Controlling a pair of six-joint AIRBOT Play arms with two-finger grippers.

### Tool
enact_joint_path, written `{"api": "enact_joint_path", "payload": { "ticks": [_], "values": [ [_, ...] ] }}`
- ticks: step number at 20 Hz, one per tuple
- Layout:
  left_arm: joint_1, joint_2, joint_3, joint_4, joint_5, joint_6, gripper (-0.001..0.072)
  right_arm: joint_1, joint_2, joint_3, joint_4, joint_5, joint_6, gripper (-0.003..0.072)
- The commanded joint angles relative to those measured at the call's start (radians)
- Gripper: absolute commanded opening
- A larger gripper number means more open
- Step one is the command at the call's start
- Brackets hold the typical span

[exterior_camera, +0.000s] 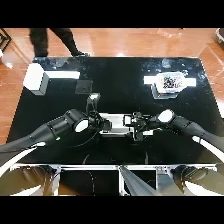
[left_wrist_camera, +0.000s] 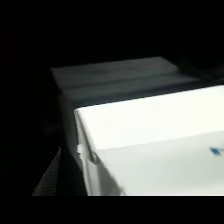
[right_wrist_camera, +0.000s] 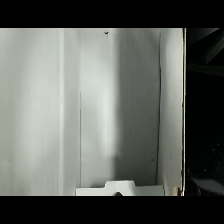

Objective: Fold the box and place the chain.

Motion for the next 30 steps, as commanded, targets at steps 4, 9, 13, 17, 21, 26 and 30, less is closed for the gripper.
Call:
{"api": "enact_joint_path", "payload": {
  "ticks": [4,9,13,17,21,26,30],
  "values": [
    [-0.01,-0.05,0.085,0.126,-0.175,-0.146,0.0552,0.0,0.0,0.0,0.001,-0.002,0.002,0.0237],
    [-0.01,-0.052,0.096,0.132,-0.192,-0.187,0.0406,0.0,0.0,0.0,0.001,-0.002,0.002,0.0237],
    [-0.009,-0.074,0.12,0.132,-0.202,-0.208,0.0392,0.0,0.0,0.0,0.001,-0.002,0.002,0.0237],
    [-0.009,-0.133,0.19,0.131,-0.238,-0.208,0.0392,0.0,0.0,0.0,0.001,-0.002,0.002,0.0237],
    [-0.009,-0.147,0.206,0.121,-0.265,-0.202,0.0392,0.0,0.0,0.0,0.001,-0.002,0.002,0.0237],
    [-0.01,-0.149,0.206,0.113,-0.248,-0.182,0.0393,0.0,0.0,0.0,0.001,-0.002,0.002,0.0237],
    [-0.01,-0.15,0.204,0.101,-0.239,-0.167,0.0393,0.0,0.0,0.0,0.001,-0.002,0.002,0.0236]
  ]
}}
